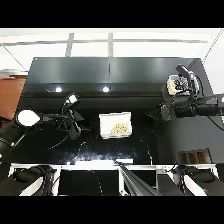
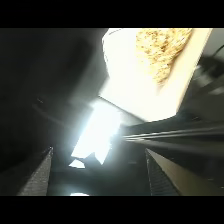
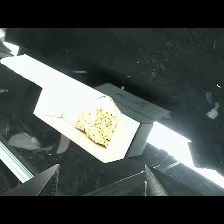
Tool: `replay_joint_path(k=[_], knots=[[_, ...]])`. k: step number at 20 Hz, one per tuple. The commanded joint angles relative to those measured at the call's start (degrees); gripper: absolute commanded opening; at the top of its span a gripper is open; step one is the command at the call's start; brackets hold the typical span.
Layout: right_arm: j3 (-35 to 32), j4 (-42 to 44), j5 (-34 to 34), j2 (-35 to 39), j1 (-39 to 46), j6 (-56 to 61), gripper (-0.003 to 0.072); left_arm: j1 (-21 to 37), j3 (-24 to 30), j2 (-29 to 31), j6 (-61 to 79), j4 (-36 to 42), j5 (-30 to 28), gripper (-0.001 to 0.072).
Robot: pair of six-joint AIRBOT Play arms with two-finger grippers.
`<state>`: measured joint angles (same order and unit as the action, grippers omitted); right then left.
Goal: Fold the box and place the chain.
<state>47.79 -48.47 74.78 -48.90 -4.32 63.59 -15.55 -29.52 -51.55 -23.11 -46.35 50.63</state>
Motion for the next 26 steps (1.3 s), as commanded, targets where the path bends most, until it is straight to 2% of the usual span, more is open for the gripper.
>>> replay_joint_path(k=[1,8,11,12,14,15,17,18,21,23,26], knots=[[0.0,-0.2,-0.2,0.1,0.0,0.0,0.062,0.1,0.2,-1.3,14.1,0.3,-2.9,0.0682],[0.0,-0.3,-1.6,0.1,0.0,0.0,0.0621,0.1,0.2,-7.5,15.5,5.1,-1.8,0.0685],[0.0,-0.3,-2.3,0.1,0.0,0.0,0.0621,0.1,0.2,-9.0,25.1,7.1,4.3,0.068],[0.0,-0.3,-2.4,0.1,0.0,0.0,0.0621,0.1,0.2,-9.4,26.9,7.1,5.3,0.062],[0.0,-0.3,-3.0,0.1,0.0,0.0,0.0621,0.1,0.2,-9.4,27.6,6.5,3.6,0.0598],[0.0,-0.3,-3.5,0.1,0.0,0.0,0.0621,0.1,0.1,-9.4,27.6,6.9,3.1,0.0639],[0.0,-0.3,-4.0,0.1,0.0,0.0,0.0621,0.1,0.2,-9.4,27.6,9.7,3.6,0.0646],[0.0,-0.3,-4.2,0.1,0.0,0.0,0.0621,-0.3,0.2,-9.4,27.6,10.7,3.9,0.0707],[0.0,-0.3,-4.2,0.1,0.0,0.0,0.0621,-3.4,0.3,-9.7,29.4,10.6,3.2,0.0715],[0.0,-0.3,-4.1,0.1,0.0,0.0,0.062,-5.4,0.3,-10.6,30.4,10.8,0.7,0.0715],[0.0,-0.3,-4.1,0.1,0.0,0.0,0.0621,-6.3,0.3,-12.9,30.1,11.7,-1.0,0.0714]])
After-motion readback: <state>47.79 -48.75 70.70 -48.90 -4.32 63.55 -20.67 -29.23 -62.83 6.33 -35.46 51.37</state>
